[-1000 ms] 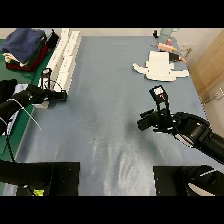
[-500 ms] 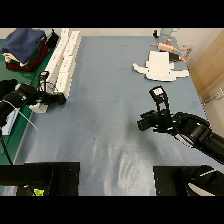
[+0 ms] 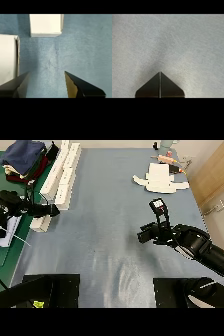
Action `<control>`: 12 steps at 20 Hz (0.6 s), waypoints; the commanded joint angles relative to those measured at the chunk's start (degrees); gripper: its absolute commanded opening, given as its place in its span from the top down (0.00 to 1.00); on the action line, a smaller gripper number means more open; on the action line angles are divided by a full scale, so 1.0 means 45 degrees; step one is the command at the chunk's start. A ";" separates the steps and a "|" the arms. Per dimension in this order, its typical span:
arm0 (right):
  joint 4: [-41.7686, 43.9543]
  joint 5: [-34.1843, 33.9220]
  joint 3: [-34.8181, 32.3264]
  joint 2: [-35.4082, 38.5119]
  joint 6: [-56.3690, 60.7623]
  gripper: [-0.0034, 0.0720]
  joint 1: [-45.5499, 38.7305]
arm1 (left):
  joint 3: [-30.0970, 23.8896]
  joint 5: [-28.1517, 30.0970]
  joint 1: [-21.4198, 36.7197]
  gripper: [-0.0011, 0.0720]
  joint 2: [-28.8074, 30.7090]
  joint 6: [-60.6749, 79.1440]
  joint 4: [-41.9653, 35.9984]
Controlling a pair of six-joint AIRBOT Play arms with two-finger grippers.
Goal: Fold the box.
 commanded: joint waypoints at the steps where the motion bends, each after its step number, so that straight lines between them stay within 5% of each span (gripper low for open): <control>1: 0.0010 0.0010 0.0005 -0.0005 0.0000 0.93 -0.0005 | 0.0015 -0.0631 -0.0126 0.04 0.0325 -0.0112 -0.1132; 2: 0.0015 0.0010 0.0010 -0.0005 0.0000 0.93 -0.0005 | 0.0015 -0.0942 -0.0126 0.04 0.0345 -0.0117 -0.1394; 3: 0.0015 0.0015 0.0010 -0.0005 0.0000 0.93 -0.0005 | 0.0053 -0.1375 -0.0121 0.16 0.0374 -0.0223 -0.1535; 4: 0.0015 0.0015 0.0019 -0.0005 0.0000 0.93 -0.0005 | 0.0165 -0.1977 -0.0121 0.63 0.0408 -0.0321 -0.1583; 5: 0.0029 0.0019 0.0034 -0.0005 0.0000 0.93 -0.0005 | 0.0325 -0.2618 -0.0126 0.97 0.0452 -0.0364 -0.1603; 8: 0.0359 0.0631 0.0568 -0.0355 0.0000 0.95 -0.0005 | 0.0588 -0.3536 -0.0510 0.97 0.0952 -0.0379 -0.1787; 12: 0.0908 0.2424 0.3245 -0.2482 -0.0019 0.95 -0.0005 | 0.0350 -0.2424 -0.3551 0.97 0.2807 -0.0933 -0.1132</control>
